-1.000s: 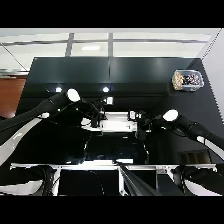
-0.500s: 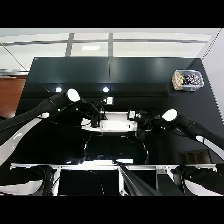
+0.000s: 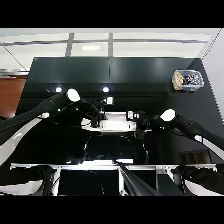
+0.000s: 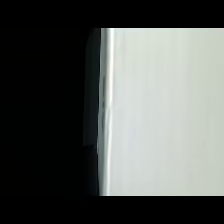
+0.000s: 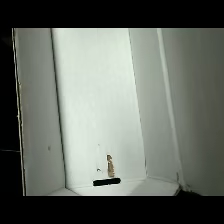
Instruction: Fold the box and place the chain.
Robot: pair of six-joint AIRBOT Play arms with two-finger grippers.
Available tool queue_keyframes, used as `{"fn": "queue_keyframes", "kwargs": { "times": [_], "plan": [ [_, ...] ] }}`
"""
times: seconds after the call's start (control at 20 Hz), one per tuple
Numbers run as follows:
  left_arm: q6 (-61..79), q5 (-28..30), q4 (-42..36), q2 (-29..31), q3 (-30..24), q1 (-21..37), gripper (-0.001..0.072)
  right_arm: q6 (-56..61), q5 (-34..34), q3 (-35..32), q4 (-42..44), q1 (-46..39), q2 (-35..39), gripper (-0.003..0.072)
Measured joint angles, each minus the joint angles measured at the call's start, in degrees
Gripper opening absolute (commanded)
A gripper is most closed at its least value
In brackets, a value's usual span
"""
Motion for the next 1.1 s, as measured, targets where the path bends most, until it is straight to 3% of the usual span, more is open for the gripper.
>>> {"fn": "queue_keyframes", "kwargs": {
  "times": [0.15,0.2,0.35,0.4,0.5,0.55,0.6,0.65,0.7,0.8,0.85,0.9,0.95,1.1],
  "plan": [
    [0.02,-0.02,0.00,0.00,0.00,0.00,0.0027,0.22,0.04,0.00,-0.52,0.17,0.00,0.0579],
    [0.02,-0.02,0.00,0.00,0.00,0.00,0.0027,0.24,0.09,0.00,-0.61,0.17,0.00,0.0476],
    [-0.85,-0.04,0.00,0.00,0.00,0.00,0.0033,0.26,0.07,0.00,-0.79,0.17,0.02,0.0470],
    [-1.77,-0.04,0.02,0.00,0.00,0.02,0.0127,0.28,0.04,0.00,-0.85,0.17,0.02,0.0470],
    [-3.96,-0.20,0.92,0.33,0.17,0.11,0.0640,0.22,0.04,0.04,-0.98,0.17,0.02,0.0469],
    [-4.98,-1.25,1.11,0.92,0.63,0.26,0.0708,0.22,0.04,0.04,-1.03,0.22,0.02,0.0469],
    [-5.99,-2.51,2.10,1.49,1.07,0.42,0.0708,0.13,0.09,0.04,-1.07,0.22,0.02,0.0402],
    [-7.89,-4.61,3.80,2.36,1.64,0.63,0.0708,0.04,0.22,0.04,-1.14,0.22,0.02,0.0269],
    [-10.67,-5.79,5.99,3.54,2.32,0.92,0.0708,-0.17,0.48,0.04,-1.18,0.22,0.02,0.0221],
    [-17.99,-9.44,12.94,6.43,3.52,1.51,0.0697,-0.50,0.90,0.04,-1.36,0.22,0.02,0.0220],
    [-21.57,-11.37,16.28,8.04,4.00,1.86,0.0541,-0.61,1.07,0.04,-1.40,0.22,0.02,0.0220],
    [-24.87,-13.53,19.28,9.70,4.37,2.25,0.0187,-0.72,1.16,0.04,-1.42,0.22,0.02,0.0220],
    [-27.87,-15.93,22.05,11.47,4.68,2.78,0.0025,-0.79,1.25,0.04,-1.44,0.22,0.02,0.0220],
    [-34.32,-24.76,22.97,15.17,4.79,3.96,0.0025,-0.83,1.44,0.04,-1.49,0.22,0.02,0.0220]
  ]
}}
